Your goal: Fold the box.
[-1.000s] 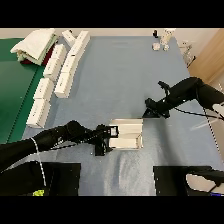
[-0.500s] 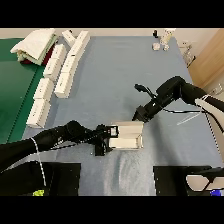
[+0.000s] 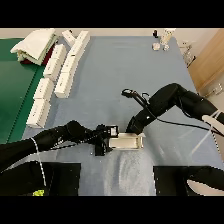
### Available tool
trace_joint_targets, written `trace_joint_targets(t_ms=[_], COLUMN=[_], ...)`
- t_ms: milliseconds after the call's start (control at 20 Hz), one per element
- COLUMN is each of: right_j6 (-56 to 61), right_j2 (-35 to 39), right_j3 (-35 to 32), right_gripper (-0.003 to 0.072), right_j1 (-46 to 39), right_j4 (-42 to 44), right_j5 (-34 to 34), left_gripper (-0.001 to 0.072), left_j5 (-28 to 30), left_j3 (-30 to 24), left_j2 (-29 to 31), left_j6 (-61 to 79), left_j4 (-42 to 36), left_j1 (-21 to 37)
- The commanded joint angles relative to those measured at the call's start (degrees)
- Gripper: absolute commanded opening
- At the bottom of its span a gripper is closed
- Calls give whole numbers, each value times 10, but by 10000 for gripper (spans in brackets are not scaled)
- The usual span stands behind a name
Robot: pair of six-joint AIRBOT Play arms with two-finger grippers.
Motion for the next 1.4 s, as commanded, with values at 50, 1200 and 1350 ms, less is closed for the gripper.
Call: trace_joint_targets(t_ms=[50, 1200, 1350], right_j6=[-49, -254, -254], right_j2=[64, 171, 172], right_j3=[-77, -169, -190], right_gripper=[4, 550, 547], right_j1=[73, 192, 209], right_j4=[-45, -96, -100], right_j5=[113, 281, 304], left_gripper=[456, 456, 456], left_j5=[0, 0, 0], left_j3=[0, 0, 0], left_j2=[0, 0, 0], left_j6=[0, 0, 0], left_j4=[0, 0, 0], left_j1=[0, 0, 0])
